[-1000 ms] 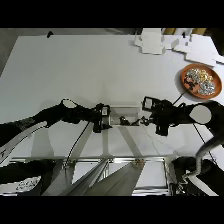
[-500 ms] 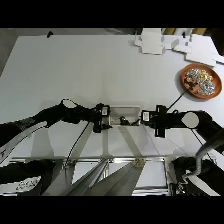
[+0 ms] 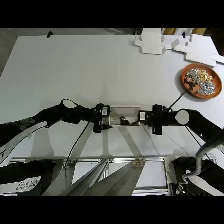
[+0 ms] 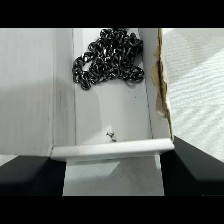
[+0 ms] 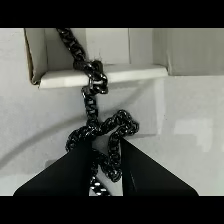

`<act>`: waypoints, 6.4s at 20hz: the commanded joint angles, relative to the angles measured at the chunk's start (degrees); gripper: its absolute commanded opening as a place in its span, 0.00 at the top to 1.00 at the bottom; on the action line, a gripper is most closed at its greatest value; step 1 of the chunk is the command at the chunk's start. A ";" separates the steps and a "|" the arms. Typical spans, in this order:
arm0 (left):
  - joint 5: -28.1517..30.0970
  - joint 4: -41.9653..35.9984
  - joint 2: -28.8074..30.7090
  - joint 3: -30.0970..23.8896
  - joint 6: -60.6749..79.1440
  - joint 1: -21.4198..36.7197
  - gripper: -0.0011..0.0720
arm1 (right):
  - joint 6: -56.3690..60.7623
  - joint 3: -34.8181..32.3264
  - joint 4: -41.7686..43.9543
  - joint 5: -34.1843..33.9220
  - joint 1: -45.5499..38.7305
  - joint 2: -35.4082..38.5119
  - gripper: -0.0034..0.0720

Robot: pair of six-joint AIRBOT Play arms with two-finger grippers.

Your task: Fold the box and place the chain.

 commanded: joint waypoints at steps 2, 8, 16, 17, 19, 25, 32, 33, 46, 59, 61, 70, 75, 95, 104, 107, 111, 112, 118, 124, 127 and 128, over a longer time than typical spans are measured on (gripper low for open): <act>0.02 0.00 0.02 0.04 0.00 -0.02 0.78 | -0.33 -0.04 -0.22 1.14 0.00 -0.63 0.69; 0.00 0.00 0.02 0.04 0.00 -0.02 0.78 | 0.35 -0.07 -0.11 2.71 0.00 8.15 0.64; 0.00 0.00 0.02 0.04 0.00 -0.02 0.78 | 0.22 -1.44 -0.02 3.56 0.00 7.74 0.51; 0.02 0.00 0.02 0.04 0.00 -0.02 0.78 | 0.02 -1.62 -0.11 3.37 0.00 7.06 0.51; 0.00 0.00 0.02 0.04 0.00 -0.02 0.78 | 0.04 -1.62 -0.22 2.45 0.00 6.27 0.54; 0.02 0.00 0.02 0.04 0.00 -0.02 0.78 | 0.04 -1.62 0.79 0.70 0.00 3.43 0.57; 0.02 0.00 0.02 0.04 0.00 -0.02 0.78 | -0.59 -1.62 3.08 0.61 0.00 1.81 0.59; 0.02 0.00 0.02 0.04 0.00 -0.02 0.78 | -0.96 -1.62 4.31 0.63 0.02 1.75 0.63; 0.00 0.00 0.02 0.04 0.00 -0.02 0.78 | -2.67 -1.62 4.07 2.14 0.00 1.68 0.93; 0.02 0.00 0.02 0.04 0.00 -0.02 0.78 | 19.63 -1.62 8.46 8.48 0.00 31.87 0.93; 0.02 0.00 0.02 0.04 0.00 -0.02 0.78 | 18.73 -1.62 20.59 8.39 0.00 32.20 0.93; 0.02 0.00 0.02 0.04 0.00 -0.02 0.78 | 9.64 -1.62 44.87 5.95 1.38 24.68 0.93; 0.02 0.00 0.02 0.04 0.00 -0.02 0.78 | 9.70 -1.62 42.97 -1.27 7.67 12.07 0.93; 0.00 0.00 0.02 0.04 0.00 -0.02 0.78 | 31.15 18.49 -0.50 22.12 -9.05 6.49 0.69; 0.02 0.00 0.02 0.04 0.00 -0.02 0.78 | 15.47 16.24 -7.19 21.40 -7.06 -5.27 0.52; 0.00 0.00 0.02 0.04 0.00 -0.02 0.78 | 6.97 13.79 -7.37 19.98 -7.08 -5.27 0.33; 0.02 0.00 0.02 0.04 0.00 -0.02 0.78 | 5.40 11.04 -7.58 15.34 -7.08 -5.31 0.36; 0.00 0.00 0.02 0.04 0.00 -0.02 0.78 | 5.40 10.62 -7.58 13.75 -7.08 -5.42 0.36; 0.00 0.00 0.02 0.04 0.00 -0.02 0.78 | 5.40 10.16 -7.58 12.20 -7.08 -5.55 0.54; 0.00 0.00 0.02 0.04 0.00 -0.02 0.78 | 5.42 10.16 -7.56 12.46 -7.08 -10.08 0.54; 0.00 0.00 0.02 0.04 0.00 -0.02 0.78 | 5.44 10.16 -7.56 12.70 -7.08 -10.16 0.66; 0.00 0.00 0.02 0.04 0.00 -0.02 0.78 | 5.68 10.16 -7.56 13.25 -7.08 -10.16 0.75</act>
